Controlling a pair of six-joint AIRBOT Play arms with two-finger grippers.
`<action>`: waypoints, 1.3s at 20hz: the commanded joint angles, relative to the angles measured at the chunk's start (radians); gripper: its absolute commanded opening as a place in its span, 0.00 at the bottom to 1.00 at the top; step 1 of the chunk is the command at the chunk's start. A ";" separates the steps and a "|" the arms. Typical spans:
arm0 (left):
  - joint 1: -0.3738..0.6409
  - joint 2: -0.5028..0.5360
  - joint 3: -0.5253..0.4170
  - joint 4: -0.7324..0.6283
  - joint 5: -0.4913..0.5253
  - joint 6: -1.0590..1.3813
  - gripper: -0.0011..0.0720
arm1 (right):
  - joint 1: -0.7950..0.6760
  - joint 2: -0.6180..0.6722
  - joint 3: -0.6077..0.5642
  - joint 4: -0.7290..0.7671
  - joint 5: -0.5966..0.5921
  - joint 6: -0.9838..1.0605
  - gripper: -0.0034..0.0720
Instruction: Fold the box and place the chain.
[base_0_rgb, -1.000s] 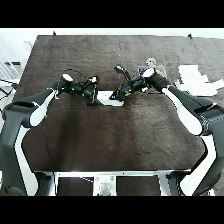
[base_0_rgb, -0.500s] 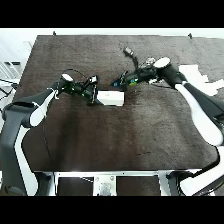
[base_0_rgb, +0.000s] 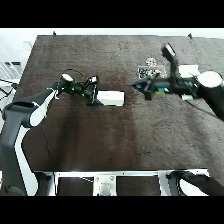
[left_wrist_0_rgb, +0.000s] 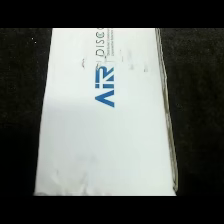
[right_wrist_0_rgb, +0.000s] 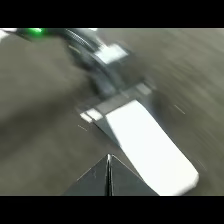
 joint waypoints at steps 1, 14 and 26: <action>0.000 0.000 0.000 -0.014 -0.001 0.000 0.42 | -0.082 0.238 -0.274 -0.018 -0.240 0.002 0.06; 0.011 0.105 0.013 -0.049 0.034 -0.189 0.04 | -0.109 0.480 -0.636 -0.018 -0.479 -0.047 0.07; 0.444 0.375 0.011 -0.039 0.526 -0.583 0.04 | -0.109 0.480 -0.636 -0.017 -0.538 -0.046 0.07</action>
